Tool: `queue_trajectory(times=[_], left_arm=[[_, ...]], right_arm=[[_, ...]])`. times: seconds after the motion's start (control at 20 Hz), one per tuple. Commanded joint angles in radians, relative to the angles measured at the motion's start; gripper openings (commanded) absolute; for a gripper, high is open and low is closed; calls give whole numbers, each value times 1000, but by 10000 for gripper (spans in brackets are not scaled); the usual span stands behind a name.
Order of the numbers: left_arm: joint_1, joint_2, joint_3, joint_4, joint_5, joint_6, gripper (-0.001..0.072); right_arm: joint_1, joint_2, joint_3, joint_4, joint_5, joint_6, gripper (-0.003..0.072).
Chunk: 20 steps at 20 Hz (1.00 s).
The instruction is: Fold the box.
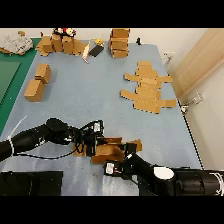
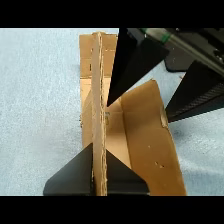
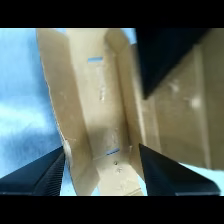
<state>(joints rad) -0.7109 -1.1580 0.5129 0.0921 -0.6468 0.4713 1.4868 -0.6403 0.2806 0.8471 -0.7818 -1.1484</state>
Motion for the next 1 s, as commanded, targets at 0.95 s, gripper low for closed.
queue_trajectory(times=[0.95], left_arm=[[0, 0, 1, 0, 0, 0, 11]], right_arm=[[-374, 105, -62, 335, 230, -337, 711]])
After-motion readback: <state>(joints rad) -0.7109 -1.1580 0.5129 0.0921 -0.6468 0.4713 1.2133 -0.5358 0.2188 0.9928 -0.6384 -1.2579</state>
